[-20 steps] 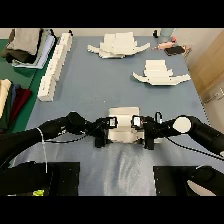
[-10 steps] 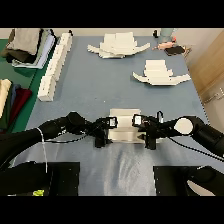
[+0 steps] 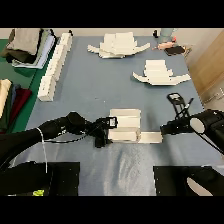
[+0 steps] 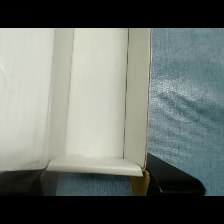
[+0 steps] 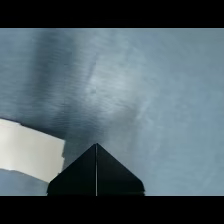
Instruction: Fold the box.
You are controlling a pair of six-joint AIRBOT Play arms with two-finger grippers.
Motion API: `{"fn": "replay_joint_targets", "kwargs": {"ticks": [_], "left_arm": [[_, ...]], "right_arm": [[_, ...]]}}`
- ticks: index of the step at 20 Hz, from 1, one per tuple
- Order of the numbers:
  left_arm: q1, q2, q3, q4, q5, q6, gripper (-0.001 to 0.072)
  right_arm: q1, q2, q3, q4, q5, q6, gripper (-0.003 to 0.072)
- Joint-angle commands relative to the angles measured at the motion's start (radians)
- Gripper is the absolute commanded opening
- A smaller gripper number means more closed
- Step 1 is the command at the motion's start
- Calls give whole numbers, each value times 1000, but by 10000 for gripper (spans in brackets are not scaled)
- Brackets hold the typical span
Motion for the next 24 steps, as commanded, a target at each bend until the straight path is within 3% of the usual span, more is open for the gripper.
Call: {"fn": "replay_joint_targets", "kwargs": {"ticks": [1, 4, 8, 11, 17, 18, 19, 20, 24], "left_arm": [[-1, 0, 1, 0, 0, 0, 519], [-1, 0, 1, 0, 0, 0, 519], [-1, 0, 1, 0, 0, 0, 519], [-1, 0, 1, 0, 0, 0, 519], [-1, 0, 1, 0, 0, 0, 520], [-1, 0, 1, 0, 0, 0, 519], [-1, 0, 1, 0, 0, 0, 519], [-1, 0, 1, 0, 0, 0, 520], [-1, 0, 1, 0, 0, 0, 519]], "right_arm": [[-186, -55, -40, 171, 6, 103, 1], [-224, -130, -50, 432, -33, -103, 0], [-224, -183, -50, 544, -26, -201, 0], [-224, -146, -47, 659, 13, -251, 1], [-222, -80, -48, 749, 45, -318, 3], [-221, -90, -48, 785, 46, -349, 24], [-218, -98, -48, 824, 46, -384, 185], [-214, -107, -48, 861, 47, -414, 296], [-173, -115, -48, 944, 50, -512, 313]]}}
